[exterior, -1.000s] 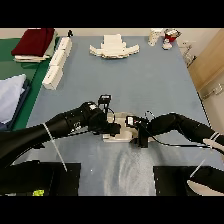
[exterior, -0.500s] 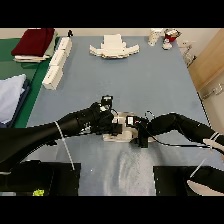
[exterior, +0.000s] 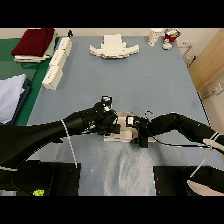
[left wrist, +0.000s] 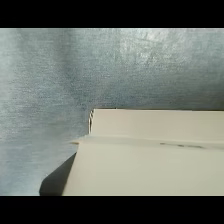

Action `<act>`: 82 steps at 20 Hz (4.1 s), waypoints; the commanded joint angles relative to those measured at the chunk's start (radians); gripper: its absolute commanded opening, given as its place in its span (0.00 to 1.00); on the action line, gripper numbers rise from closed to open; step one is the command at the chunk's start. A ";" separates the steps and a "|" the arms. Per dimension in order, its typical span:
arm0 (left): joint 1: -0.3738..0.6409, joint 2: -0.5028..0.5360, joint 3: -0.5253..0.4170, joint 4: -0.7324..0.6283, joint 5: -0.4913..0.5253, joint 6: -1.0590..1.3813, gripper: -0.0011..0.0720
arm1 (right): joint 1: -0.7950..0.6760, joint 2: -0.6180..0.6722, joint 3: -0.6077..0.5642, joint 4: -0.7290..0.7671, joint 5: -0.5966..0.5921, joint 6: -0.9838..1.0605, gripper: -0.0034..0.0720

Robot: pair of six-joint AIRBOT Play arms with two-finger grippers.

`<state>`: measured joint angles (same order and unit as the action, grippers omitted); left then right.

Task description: Fold the box.

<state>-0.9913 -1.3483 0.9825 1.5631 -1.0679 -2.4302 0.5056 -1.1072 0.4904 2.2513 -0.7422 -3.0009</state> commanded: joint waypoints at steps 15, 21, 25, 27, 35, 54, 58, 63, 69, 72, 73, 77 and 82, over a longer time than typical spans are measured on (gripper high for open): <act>0.000 -0.002 0.001 -0.018 0.016 0.002 0.67 | 0.001 0.000 0.001 0.000 0.001 -0.001 0.71; 0.002 0.013 0.013 -0.017 -0.062 0.003 0.67 | 0.001 0.000 0.001 0.000 0.001 -0.001 0.71; 0.001 0.100 0.056 -0.013 -0.204 0.067 0.67 | 0.001 0.000 0.001 0.000 0.001 -0.001 0.71; 0.000 0.157 0.078 -0.014 -0.251 0.086 0.67 | 0.001 0.000 0.000 0.000 0.001 -0.001 0.71; 0.000 0.277 0.085 -0.056 -0.300 0.389 0.03 | 0.001 0.000 0.001 0.000 0.001 -0.001 0.71; 0.486 0.555 -0.370 -0.607 0.067 1.918 0.97 | 0.001 0.000 0.001 0.000 0.001 -0.001 0.71; 0.506 0.495 -0.463 -0.731 0.224 2.276 0.97 | 0.001 0.000 0.000 0.000 0.001 -0.001 0.71; 0.507 0.390 -0.559 -1.064 0.279 2.674 0.97 | 0.001 0.000 0.001 0.000 0.000 -0.001 0.71; 0.560 0.372 -0.576 -1.063 0.361 2.523 0.97 | 0.001 0.000 0.001 0.000 0.001 -0.001 0.71; 0.603 0.372 -0.575 -1.039 0.358 2.509 0.97 | 0.001 0.000 0.000 0.000 0.001 -0.001 0.71; 0.607 0.372 -0.575 -1.039 0.359 2.511 0.97 | 0.001 0.000 0.001 0.000 0.001 -0.001 0.71; 0.604 0.340 -0.575 -1.048 0.332 2.639 0.97 | 0.001 0.000 0.001 0.000 0.001 -0.001 0.71; 0.595 0.285 -0.544 -1.099 0.328 2.764 0.97 | 0.001 0.000 0.001 0.000 0.001 -0.001 0.71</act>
<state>-0.3904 -1.0386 0.4232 0.4995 -0.7315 0.2432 0.5060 -1.1069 0.4904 2.2513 -0.7418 -3.0016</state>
